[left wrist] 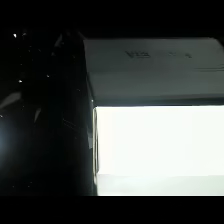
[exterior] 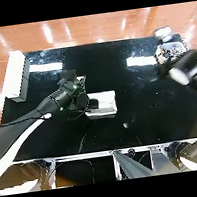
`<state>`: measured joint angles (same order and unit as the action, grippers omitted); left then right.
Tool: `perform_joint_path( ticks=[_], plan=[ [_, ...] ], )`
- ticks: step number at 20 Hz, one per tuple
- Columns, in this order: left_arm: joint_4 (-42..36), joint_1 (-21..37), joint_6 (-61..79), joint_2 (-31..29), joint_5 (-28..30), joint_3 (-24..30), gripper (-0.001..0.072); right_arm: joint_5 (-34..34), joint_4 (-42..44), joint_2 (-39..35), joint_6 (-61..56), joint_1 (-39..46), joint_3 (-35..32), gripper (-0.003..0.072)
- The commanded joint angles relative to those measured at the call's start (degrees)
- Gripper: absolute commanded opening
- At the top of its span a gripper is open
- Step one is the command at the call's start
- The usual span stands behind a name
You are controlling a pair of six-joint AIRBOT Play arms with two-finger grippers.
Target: Fold the box and place the chain.
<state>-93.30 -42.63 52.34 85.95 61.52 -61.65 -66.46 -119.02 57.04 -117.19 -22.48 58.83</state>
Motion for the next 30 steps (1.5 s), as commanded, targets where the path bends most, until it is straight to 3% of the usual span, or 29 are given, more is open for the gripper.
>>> perform_joint_path(
  ticks=[1, 5, 7, 8, 9, 12, 13, 19, 22, 30],
  plan=[
    [0.2, -0.6, 0.0, 0.0, -0.8, 0.0, 0.0019, 14.3, -2.7, -1.3, -4.6, 14.2, -0.3, 0.0508],
    [1.3, -0.6, 0.0, 0.0, -1.8, 0.0, 0.0019, 38.9, -3.1, -0.2, -6.7, 24.8, -4.9, 0.0508],
    [1.3, -0.6, 0.0, 0.0, -2.4, 0.0, 0.0019, 45.1, 0.2, 5.1, -6.7, 30.0, -4.9, 0.0509],
    [1.3, -0.6, 0.0, 0.0, -2.4, 0.0, 0.0019, 44.0, 2.5, 9.5, -6.2, 32.4, -3.3, 0.0511],
    [1.3, -0.6, 0.0, 0.0, -2.4, 0.0, 0.0019, 42.6, 4.5, 14.5, -4.3, 34.3, -0.8, 0.0616],
    [1.3, -0.6, 0.0, 0.0, -2.3, 0.0, 0.0019, 39.4, 15.7, 27.5, 6.4, 37.5, 9.4, 0.0642],
    [1.4, -0.6, 0.0, 0.0, -2.3, 0.0, 0.0019, 38.4, 20.2, 31.4, 11.1, 37.8, 13.2, 0.0692],
    [1.6, -0.6, 0.0, 0.0, -1.7, 0.0, 0.0019, 19.1, 24.4, 50.5, 11.4, 40.3, 36.5, 0.069],
    [1.5, -0.6, 0.0, 0.0, -1.8, 0.0, 0.0019, 17.5, 24.5, 53.2, 11.4, 40.8, 39.9, 0.069],
    [1.5, -0.6, 0.0, 0.0, -2.0, 0.0, 0.0019, 18.8, 24.6, 55.7, 12.6, 41.4, 40.4, 0.0689]
  ],
)
